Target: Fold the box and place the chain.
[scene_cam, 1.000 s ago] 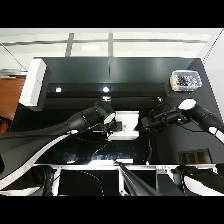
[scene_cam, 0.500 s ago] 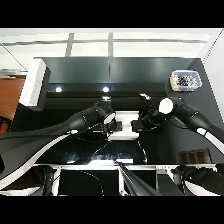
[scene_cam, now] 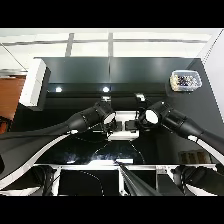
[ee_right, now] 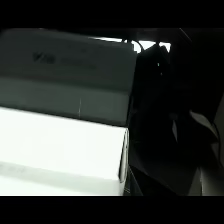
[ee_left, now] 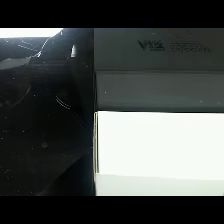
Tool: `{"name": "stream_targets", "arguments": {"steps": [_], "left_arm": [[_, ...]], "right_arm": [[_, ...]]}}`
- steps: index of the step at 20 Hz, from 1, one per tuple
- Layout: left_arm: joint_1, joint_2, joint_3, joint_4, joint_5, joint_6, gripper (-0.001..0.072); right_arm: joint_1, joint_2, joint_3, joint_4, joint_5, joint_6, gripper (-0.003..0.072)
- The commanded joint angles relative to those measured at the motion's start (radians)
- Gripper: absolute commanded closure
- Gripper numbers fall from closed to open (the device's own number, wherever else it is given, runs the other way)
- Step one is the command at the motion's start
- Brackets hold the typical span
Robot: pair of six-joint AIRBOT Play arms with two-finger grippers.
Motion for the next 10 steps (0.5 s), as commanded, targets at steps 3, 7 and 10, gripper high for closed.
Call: {"name": "stream_targets", "arguments": {"steps": [3, 7, 10], "left_arm": [[0.001, 0.000, 0.001, 0.001, 0.001, 0.000, 0.0676], [0.001, 0.000, 0.001, 0.001, 0.001, 0.000, 0.0676], [0.001, 0.000, 0.001, 0.000, 0.001, 0.000, 0.0676]], "right_arm": [[0.020, -0.031, 0.004, -0.014, 0.013, 0.080, 0.0329], [0.021, -0.033, 0.006, -0.026, 0.031, 0.080, 0.0387], [0.020, -0.035, 0.006, -0.026, 0.029, 0.085, 0.0387]]}}
